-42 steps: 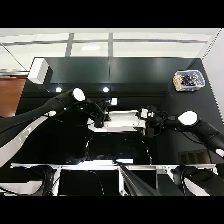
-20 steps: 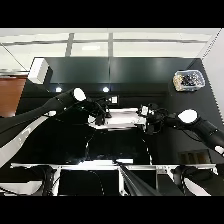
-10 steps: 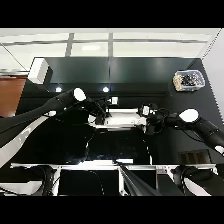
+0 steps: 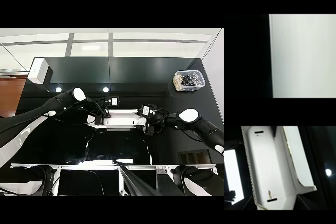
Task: Fold the box and place the chain.
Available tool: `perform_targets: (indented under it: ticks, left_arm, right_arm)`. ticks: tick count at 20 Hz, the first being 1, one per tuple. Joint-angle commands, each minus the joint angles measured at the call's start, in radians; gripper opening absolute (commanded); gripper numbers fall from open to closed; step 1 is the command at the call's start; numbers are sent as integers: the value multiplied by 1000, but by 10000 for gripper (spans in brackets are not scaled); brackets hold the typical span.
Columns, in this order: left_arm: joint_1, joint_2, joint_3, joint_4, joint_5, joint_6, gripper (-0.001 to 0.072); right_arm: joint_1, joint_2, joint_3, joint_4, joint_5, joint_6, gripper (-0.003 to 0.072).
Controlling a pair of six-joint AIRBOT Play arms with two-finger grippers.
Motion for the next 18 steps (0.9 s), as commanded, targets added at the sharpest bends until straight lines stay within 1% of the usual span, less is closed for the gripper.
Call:
perform_targets:
  ticks: [1,2,3,5,6,10,14,16,18]
  left_arm:
    - [0,2,1,-3,-3,2,24]
    - [-1,2,1,-3,0,2,23]
    - [-1,2,1,-3,0,2,23]
    - [0,2,1,-3,-1,2,23]
    - [-1,2,1,-3,-1,2,24]
    - [-1,2,1,-3,5,2,24]
    - [-1,2,1,-3,2,1,24]
    - [-1,2,1,-11,3,-4,24]
    - [0,2,1,-11,3,-11,24]
  right_arm:
    - [0,-7,2,14,-19,-5,633]
    - [1,-19,1,39,16,-26,633]
    - [6,-34,1,50,28,-27,633]
    - [2,-40,2,50,-20,-48,633]
    - [0,-42,2,68,-22,-64,633]
    - [2,-88,2,117,52,-125,633]
    - [6,-159,5,115,68,-154,633]
    - [12,-201,33,78,87,-129,633]
    - [27,-239,76,-7,83,-74,632]
